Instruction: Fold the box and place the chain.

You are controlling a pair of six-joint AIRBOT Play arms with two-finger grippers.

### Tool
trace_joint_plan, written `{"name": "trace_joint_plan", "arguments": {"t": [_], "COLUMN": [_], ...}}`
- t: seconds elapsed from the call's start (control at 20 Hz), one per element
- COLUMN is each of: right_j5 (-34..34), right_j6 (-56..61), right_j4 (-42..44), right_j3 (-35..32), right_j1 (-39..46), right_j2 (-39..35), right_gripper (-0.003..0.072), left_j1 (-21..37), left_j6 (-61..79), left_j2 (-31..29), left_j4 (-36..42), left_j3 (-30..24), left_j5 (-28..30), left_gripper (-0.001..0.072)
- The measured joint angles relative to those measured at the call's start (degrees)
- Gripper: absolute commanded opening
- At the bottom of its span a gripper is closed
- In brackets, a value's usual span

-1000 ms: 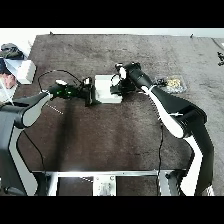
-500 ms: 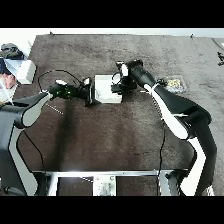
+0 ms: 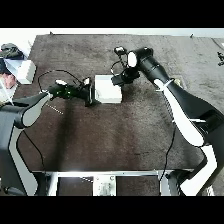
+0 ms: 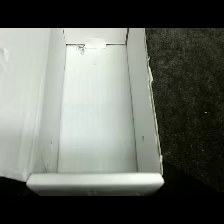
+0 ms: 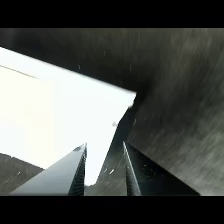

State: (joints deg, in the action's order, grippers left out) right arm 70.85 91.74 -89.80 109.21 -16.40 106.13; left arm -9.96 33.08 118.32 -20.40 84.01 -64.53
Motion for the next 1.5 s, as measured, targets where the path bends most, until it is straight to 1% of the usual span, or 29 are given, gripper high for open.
{"name": "trace_joint_plan", "arguments": {"t": [0.1, 0.2, 0.3, 0.5, 0.6, 0.7, 0.8, 0.9, 1.0, 1.25, 1.3, 1.5], "right_j5": [-2.56, -5.62, -10.56, -24.50, -28.59, -30.86, -31.61, -30.47, -28.44, -22.23, -21.18, -18.69], "right_j6": [-2.51, -4.50, -5.79, -6.99, -7.23, -8.46, -10.62, -13.00, -15.26, -18.84, -19.37, -20.76], "right_j4": [-0.02, 0.02, 0.00, 0.61, 1.60, 3.67, 5.60, 7.06, 7.91, 8.72, 8.85, 9.03], "right_j3": [-1.64, -5.46, -12.00, -28.44, -33.20, -35.71, -35.91, -34.10, -30.86, -20.33, -18.40, -12.96], "right_j1": [1.29, 3.06, 5.68, 13.11, 17.75, 22.40, 25.92, 28.85, 30.49, 32.22, 32.24, 32.52], "right_j2": [-2.38, -5.77, -10.45, -19.98, -21.81, -21.97, -20.87, -18.49, -15.58, -6.62, -4.98, 0.22], "right_gripper": [0.0291, 0.0291, 0.0291, 0.0291, 0.0291, 0.0291, 0.0291, 0.0291, 0.0291, 0.0289, 0.0274, 0.0274], "left_j1": [0.00, 0.00, 0.00, 0.02, 0.02, 0.02, 0.02, 0.02, 0.02, 0.02, 0.02, 0.02], "left_j6": [-0.02, -0.02, -0.04, -0.04, -0.04, -0.04, -0.04, -0.04, -0.04, -0.04, -0.04, -0.04], "left_j2": [0.00, 0.00, 0.00, 0.00, 0.00, 0.00, 0.00, 0.00, 0.00, 0.00, 0.00, 0.00], "left_j4": [0.00, 0.00, -0.02, 0.00, 0.00, 0.00, 0.00, 0.00, 0.00, 0.00, 0.00, 0.00], "left_j3": [0.00, 0.00, 0.00, 0.00, 0.00, 0.00, 0.00, 0.00, 0.00, 0.00, 0.00, 0.00], "left_j5": [0.00, 0.00, 0.00, 0.00, -0.02, 0.00, 0.00, 0.00, 0.00, -0.02, 0.00, -0.02], "left_gripper": [0.0474, 0.0474, 0.0473, 0.0474, 0.0474, 0.0474, 0.0474, 0.0473, 0.0473, 0.0474, 0.0474, 0.0474]}}
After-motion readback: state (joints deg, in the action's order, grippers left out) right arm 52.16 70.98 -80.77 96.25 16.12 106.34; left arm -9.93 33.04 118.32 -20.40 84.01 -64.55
